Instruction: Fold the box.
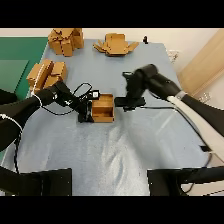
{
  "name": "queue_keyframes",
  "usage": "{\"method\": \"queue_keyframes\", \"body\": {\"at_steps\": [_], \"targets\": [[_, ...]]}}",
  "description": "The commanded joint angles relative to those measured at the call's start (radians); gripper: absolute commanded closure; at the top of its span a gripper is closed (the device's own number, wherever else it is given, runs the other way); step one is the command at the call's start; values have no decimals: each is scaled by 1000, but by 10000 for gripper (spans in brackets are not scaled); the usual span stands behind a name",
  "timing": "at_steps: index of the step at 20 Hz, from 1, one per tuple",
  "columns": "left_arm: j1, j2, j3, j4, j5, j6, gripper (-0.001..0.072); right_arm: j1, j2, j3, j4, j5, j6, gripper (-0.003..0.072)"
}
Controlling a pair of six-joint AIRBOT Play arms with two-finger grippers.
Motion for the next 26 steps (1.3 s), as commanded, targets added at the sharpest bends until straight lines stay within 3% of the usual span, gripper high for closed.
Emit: {"method": "queue_keyframes", "body": {"at_steps": [1, 3, 5, 7, 10, 13, 15, 18, 22, 24, 26], "targets": [[1, 0, 1, 0, -3, 0, 693, -195, 69, -196, 351, 364, -222, 686], [1, 0, 1, 0, -3, 0, 694, -318, -50, -172, 665, 469, -459, 685], [1, 0, 1, 0, -2, 0, 694, -351, -196, -53, 875, 398, -637, 685], [1, 0, 1, 0, -3, 0, 694, -327, -309, 93, 895, 278, -694, 684], [1, 0, 1, 0, -3, -7, 694, -264, -368, 220, 899, 77, -862, 684], [1, 0, 1, 0, -4, -8, 693, -209, -358, 233, 882, -141, -954, 683], [1, 0, 1, 0, -6, -8, 694, -175, -342, 197, 877, -203, -1015, 684], [1, 0, 1, 0, -20, -8, 693, -131, -242, 82, 867, -71, -1125, 684], [1, 0, 1, 0, -22, -10, 694, -102, -84, -117, 783, 237, -1287, 683], [1, 0, 1, 0, -20, -20, 693, -100, -66, -134, 784, 287, -1390, 669], [1, 0, 1, 1, -22, -27, 694, -97, -67, -133, 780, 294, -1516, 302]]}}
